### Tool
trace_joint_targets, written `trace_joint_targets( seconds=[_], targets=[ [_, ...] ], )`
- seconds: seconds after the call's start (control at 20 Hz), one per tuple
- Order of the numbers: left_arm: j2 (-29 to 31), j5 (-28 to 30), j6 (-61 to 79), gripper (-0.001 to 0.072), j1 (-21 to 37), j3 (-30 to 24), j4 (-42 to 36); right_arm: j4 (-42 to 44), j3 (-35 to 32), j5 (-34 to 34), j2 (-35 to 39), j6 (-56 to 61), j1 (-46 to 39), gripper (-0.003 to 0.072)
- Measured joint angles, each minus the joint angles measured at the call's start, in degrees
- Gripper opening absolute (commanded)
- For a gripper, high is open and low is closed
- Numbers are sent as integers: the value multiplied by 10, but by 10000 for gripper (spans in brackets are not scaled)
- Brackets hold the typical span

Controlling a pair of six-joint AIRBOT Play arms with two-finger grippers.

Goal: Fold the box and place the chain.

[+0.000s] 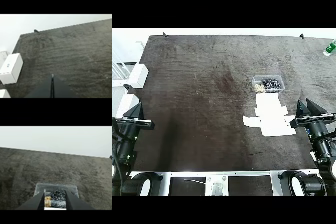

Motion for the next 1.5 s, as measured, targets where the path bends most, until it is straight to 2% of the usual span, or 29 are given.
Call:
trace_joint_targets(
  seconds=[0.25, 0.3, 0.35, 0.6, 0.8, 0.9, 1.05, 1.15, 1.3, 1.5],
  targets=[
    [0, 0, 0, 22, 0, 0, 0, 0, 0, 0, 0, 0, 0, 304],
    [0, 0, 0, 22, 0, 0, 0, 0, 0, 0, 0, 0, 0, 430],
    [0, 0, 0, 23, 0, 0, 0, 0, 3, 0, 0, 1, 0, 475],
    [0, 0, 0, 22, 0, 0, 0, 2, 39, -47, -30, 27, -6, 472],
    [0, 0, 0, 22, 0, 0, 0, 8, 110, -68, -156, 64, -53, 472],
    [0, 0, 0, 23, 0, 0, 0, 8, 161, -12, -256, 84, -106, 474],
    [0, 0, 0, 23, 0, 0, 0, -39, 257, 164, -416, 142, -224, 474],
    [0, 0, 0, 22, 0, 0, 0, -103, 327, 282, -502, 195, -300, 474],
    [0, 0, 0, 22, 0, 0, 0, -220, 434, 416, -594, 275, -387, 475],
    [0, 0, 0, 22, 0, 0, 0, -396, 565, 540, -681, 350, -431, 475]
  ],
)
